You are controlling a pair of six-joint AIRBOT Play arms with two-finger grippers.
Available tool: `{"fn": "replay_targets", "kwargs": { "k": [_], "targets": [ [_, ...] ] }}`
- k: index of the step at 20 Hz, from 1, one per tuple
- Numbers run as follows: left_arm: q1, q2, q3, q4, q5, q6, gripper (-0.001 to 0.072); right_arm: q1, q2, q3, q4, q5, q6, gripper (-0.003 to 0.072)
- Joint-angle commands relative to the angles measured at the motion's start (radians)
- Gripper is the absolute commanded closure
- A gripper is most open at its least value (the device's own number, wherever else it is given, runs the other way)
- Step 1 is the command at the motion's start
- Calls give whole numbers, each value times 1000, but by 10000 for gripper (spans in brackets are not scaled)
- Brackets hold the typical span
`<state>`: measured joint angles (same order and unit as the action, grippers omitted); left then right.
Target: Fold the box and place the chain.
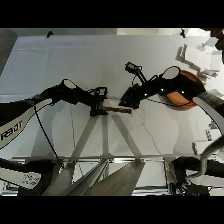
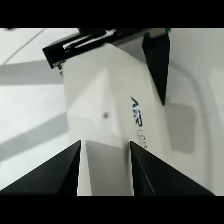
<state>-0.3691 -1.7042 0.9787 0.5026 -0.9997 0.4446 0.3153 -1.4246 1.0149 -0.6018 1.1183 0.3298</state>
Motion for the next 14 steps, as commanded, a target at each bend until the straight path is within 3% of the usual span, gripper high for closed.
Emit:
{"fn": "replay_targets", "kwargs": {
  "k": [1,5,8,10,13,14],
  "targets": [
    [0,0,1,0,0,0,276,27,80,-26,-93,-82,-70,341],
    [0,0,1,0,0,0,276,99,105,-85,-208,-215,-70,345],
    [0,0,1,0,0,0,276,144,105,-125,-244,-356,-69,349],
    [0,0,1,0,0,0,276,161,108,-126,-248,-390,-70,352],
    [0,0,1,0,0,0,276,166,113,-126,-255,-393,-69,498],
    [0,0,1,0,0,0,276,166,113,-126,-259,-386,-69,514]
  ]
}}
